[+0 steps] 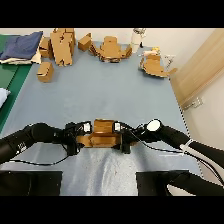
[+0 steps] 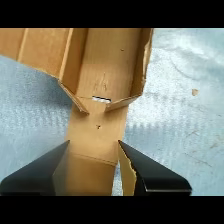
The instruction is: Fold the box.
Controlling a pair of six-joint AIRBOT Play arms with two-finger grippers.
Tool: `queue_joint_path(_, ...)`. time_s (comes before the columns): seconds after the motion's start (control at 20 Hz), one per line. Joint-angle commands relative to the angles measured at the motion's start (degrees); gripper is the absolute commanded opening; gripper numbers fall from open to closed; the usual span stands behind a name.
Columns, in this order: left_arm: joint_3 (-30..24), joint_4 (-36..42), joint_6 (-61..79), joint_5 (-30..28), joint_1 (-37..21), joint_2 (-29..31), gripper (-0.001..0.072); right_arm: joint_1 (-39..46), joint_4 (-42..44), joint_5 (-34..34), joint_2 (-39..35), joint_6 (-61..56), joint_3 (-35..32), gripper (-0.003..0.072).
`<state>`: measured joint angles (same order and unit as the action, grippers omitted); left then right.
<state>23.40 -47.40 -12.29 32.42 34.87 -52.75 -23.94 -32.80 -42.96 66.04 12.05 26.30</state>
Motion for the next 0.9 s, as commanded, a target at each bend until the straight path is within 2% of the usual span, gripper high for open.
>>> queue_joint_path(0.0,0.1,-1.7,-2.1,-4.7,2.4,-1.4,0.0343,0.0,0.0,0.0,0.0,0.0,0.0,0.0578)
queue_joint_path(0.05,0.3,-1.7,-1.8,-4.9,3.1,-1.9,0.0284,0.0,0.0,0.0,0.0,0.0,0.0,0.0578)
queue_joint_path(0.35,1.0,-1.7,-1.0,-7.0,4.8,-2.9,0.0284,0.0,0.0,0.0,0.0,0.0,0.0,0.0578)
queue_joint_path(0.85,1.6,-0.1,-0.5,-6.6,4.8,-4.3,0.0282,0.0,0.0,0.5,0.0,0.0,0.0,0.0578)
